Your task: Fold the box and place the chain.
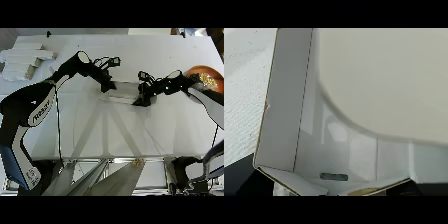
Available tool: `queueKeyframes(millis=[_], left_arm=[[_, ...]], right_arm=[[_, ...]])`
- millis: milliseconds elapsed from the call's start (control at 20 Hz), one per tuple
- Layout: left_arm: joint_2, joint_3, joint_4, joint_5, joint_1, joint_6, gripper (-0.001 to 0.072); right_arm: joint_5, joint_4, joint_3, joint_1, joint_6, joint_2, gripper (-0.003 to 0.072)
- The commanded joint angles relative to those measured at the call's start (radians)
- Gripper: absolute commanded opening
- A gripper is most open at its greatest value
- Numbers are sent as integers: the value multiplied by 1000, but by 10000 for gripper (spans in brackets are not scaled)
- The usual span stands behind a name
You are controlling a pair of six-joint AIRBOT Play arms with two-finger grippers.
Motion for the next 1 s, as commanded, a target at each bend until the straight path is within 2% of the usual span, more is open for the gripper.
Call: queueKeyframes(millis=[0,50,100,200,250,950], left_arm=[[0,1,0,1,1,0,16],[0,1,0,1,1,0,16],[0,1,0,1,1,0,16],[0,1,0,1,1,0,16],[0,1,0,1,1,0,16],[0,1,0,1,1,0,16]], right_arm=[[-2,5,1,1,0,0,631],[-2,5,1,1,0,0,616],[-2,4,1,1,0,0,514],[0,2,1,1,0,0,166],[0,3,1,1,0,0,112],[0,3,1,1,0,0,112]])
